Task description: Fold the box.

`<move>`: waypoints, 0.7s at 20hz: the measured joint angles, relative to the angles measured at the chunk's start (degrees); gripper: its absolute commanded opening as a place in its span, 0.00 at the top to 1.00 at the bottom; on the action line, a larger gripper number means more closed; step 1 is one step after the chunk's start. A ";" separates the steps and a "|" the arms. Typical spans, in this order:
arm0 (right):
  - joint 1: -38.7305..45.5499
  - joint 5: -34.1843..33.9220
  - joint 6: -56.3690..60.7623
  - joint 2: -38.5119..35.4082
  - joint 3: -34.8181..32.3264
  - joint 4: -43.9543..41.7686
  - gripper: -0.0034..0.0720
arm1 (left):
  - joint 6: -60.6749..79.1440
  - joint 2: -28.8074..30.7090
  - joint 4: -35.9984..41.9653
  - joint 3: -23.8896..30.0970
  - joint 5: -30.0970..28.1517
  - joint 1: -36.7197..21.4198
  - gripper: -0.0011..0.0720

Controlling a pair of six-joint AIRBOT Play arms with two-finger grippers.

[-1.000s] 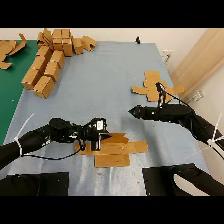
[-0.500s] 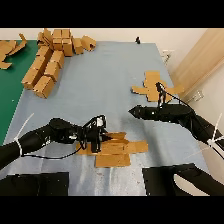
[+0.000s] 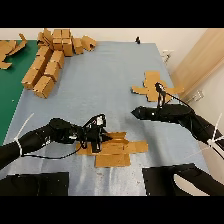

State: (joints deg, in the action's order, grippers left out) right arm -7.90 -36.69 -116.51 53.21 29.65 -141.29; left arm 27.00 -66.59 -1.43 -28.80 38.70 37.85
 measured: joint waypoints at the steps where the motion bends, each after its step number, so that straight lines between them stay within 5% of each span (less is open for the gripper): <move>1: -0.02 -0.02 -0.37 0.00 0.00 0.17 0.95 | 0.00 0.02 0.02 0.00 0.07 0.00 0.97; 9: -1.53 -2.14 -3.98 -1.51 0.00 3.10 0.95 | -0.02 0.00 0.13 0.00 0.66 0.02 0.97; 14: -3.91 -5.49 -2.84 -10.54 -0.09 9.62 0.95 | -0.02 0.00 0.17 0.00 0.76 0.02 0.97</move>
State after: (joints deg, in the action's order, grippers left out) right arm -11.81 -42.17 -119.35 42.68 29.56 -131.68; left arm 26.98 -66.59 -1.26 -28.80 39.46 37.87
